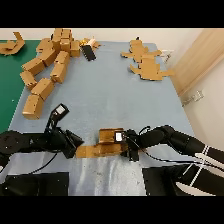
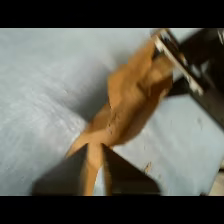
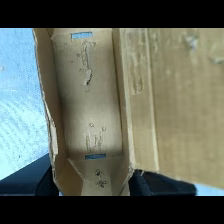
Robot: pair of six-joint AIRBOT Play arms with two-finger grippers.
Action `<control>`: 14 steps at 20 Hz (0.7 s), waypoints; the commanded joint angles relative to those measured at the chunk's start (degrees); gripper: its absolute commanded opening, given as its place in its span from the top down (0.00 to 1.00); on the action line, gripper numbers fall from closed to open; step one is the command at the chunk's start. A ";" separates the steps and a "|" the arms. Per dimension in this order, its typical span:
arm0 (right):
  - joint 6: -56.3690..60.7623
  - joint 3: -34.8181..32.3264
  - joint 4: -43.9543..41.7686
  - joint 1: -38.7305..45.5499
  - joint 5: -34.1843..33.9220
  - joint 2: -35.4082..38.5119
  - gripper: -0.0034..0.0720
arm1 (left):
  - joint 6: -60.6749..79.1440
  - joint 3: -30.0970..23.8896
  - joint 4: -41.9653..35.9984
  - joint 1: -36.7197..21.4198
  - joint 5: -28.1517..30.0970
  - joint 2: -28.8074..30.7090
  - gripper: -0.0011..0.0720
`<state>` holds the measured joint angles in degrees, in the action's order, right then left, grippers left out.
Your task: Fold the box.
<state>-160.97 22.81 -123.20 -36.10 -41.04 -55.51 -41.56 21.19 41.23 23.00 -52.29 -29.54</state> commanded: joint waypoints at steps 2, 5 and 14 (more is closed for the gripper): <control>0.00 -0.02 -0.02 0.02 0.00 -0.02 0.34 | 8.81 -0.17 3.85 8.61 3.78 -0.48 0.07; 0.00 -0.02 -0.04 0.02 0.00 -0.02 0.34 | 13.03 -0.17 3.76 12.55 12.59 -4.33 0.09; 0.00 -0.02 -0.04 0.02 0.00 -0.02 0.34 | 24.35 -0.26 5.03 11.72 2.43 -8.33 0.10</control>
<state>-160.99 22.79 -123.22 -36.10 -41.04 -55.53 -25.23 20.97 46.04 35.24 -43.42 -37.30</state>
